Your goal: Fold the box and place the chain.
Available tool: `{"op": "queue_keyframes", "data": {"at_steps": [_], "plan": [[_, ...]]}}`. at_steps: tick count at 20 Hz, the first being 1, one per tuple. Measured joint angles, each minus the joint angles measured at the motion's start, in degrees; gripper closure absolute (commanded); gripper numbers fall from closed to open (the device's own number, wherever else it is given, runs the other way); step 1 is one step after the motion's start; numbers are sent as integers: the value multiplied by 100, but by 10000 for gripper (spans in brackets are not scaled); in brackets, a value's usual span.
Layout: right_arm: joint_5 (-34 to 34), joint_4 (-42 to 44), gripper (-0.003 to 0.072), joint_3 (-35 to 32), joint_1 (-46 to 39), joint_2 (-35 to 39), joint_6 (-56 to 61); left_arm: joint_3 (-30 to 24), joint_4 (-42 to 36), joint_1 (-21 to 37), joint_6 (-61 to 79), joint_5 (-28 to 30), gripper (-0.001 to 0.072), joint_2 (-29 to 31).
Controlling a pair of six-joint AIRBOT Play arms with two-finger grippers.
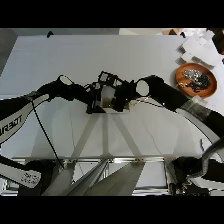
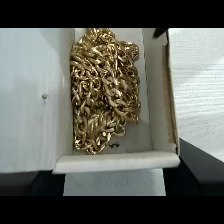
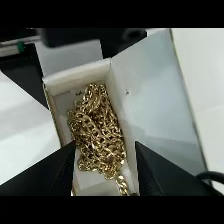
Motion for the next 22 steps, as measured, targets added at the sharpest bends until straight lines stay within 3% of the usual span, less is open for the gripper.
{"op": "queue_keyframes", "data": {"at_steps": [7, 12, 16, 22], "plan": [[938, -22, 278, 2, -1034, 647, -627, 0, 0, 0, 0, -2, 499, 0], [1650, 105, 278, -94, -2385, 732, -2186, 0, 0, 0, -2, -2, 499, 0], [1803, 356, 280, -153, -3073, 389, -3453, 0, 0, 0, -2, -2, 499, 0], [1788, 476, 288, -170, -3276, -402, -4542, 0, 0, 0, 0, -2, 499, 0]]}}
